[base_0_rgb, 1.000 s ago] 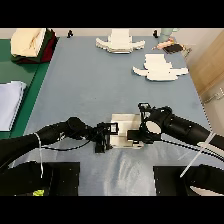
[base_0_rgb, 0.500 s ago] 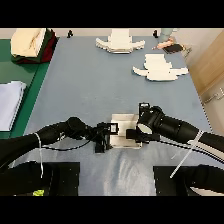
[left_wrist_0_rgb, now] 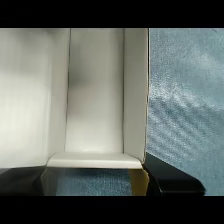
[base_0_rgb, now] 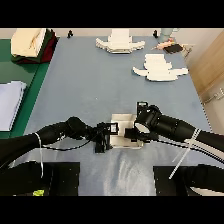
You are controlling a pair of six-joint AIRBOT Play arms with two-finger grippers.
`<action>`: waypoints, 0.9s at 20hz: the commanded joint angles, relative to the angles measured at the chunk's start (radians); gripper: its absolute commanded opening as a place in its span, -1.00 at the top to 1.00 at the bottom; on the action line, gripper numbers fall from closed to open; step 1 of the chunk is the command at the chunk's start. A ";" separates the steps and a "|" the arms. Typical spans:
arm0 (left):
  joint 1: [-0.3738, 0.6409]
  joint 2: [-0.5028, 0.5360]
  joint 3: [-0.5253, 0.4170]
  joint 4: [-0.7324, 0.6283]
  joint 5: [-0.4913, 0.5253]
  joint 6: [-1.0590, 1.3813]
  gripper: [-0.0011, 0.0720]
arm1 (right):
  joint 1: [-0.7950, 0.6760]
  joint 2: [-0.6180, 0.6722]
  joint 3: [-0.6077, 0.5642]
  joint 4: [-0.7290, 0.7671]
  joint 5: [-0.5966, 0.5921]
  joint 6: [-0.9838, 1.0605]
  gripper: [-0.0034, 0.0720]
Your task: Fold the box.
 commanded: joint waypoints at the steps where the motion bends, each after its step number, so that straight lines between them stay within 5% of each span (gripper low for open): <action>1: 0.000 0.000 0.001 0.000 0.001 0.001 -0.47 | 0.001 0.005 0.008 -0.005 0.008 0.000 0.11; 12: 0.000 0.000 0.001 0.000 0.001 0.001 -0.47 | 0.000 -0.013 0.007 -0.010 0.066 0.004 0.14; 16: 0.000 0.000 0.001 0.000 0.001 0.001 -0.47 | 0.001 -0.051 0.008 -0.001 0.045 0.003 0.40; 18: 0.000 0.000 0.001 0.000 0.001 0.001 -0.47 | 0.001 -0.053 0.008 -0.002 0.031 0.003 0.75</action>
